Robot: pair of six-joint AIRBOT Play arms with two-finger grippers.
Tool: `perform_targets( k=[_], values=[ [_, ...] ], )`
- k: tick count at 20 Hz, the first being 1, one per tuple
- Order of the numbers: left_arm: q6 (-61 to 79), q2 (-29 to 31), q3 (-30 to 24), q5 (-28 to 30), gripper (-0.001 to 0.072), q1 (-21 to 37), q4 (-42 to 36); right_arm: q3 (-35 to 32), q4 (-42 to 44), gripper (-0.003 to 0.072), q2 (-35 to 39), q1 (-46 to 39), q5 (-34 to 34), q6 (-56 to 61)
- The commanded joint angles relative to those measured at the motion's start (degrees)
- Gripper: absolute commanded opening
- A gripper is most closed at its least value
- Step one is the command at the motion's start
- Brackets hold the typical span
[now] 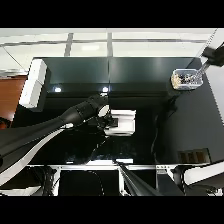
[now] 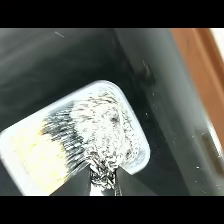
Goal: Fold the box and place the chain.
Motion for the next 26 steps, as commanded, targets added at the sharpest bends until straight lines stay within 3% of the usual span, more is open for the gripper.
perform_targets(
  k=[1, 8, 14, 19, 26],
  values=[
    [0.0, 0.0, 0.0, 0.1, 0.0027, 0.0, 0.0, -0.2, 8.7, 0.0009, 11.6, 0.3, 0.3, -8.7],
    [0.0, 0.0, 0.0, 0.1, 0.0027, 0.0, 0.0, -1.7, 21.2, 0.001, 30.4, 2.3, 2.9, -11.0],
    [0.0, 0.0, 0.0, 0.1, 0.0027, 0.0, 0.0, -6.1, 22.1, 0.0008, 41.9, 13.7, 3.7, -12.2],
    [0.0, 0.0, 0.0, 0.1, 0.0027, 0.0, 0.0, -6.1, 25.1, 0.0008, 45.3, 18.0, 8.8, -13.1],
    [0.0, 0.0, 0.0, 0.1, 0.0027, 0.0, 0.0, -6.1, 49.0, 0.0008, 45.2, 18.2, 11.7, -13.7]
  ],
)
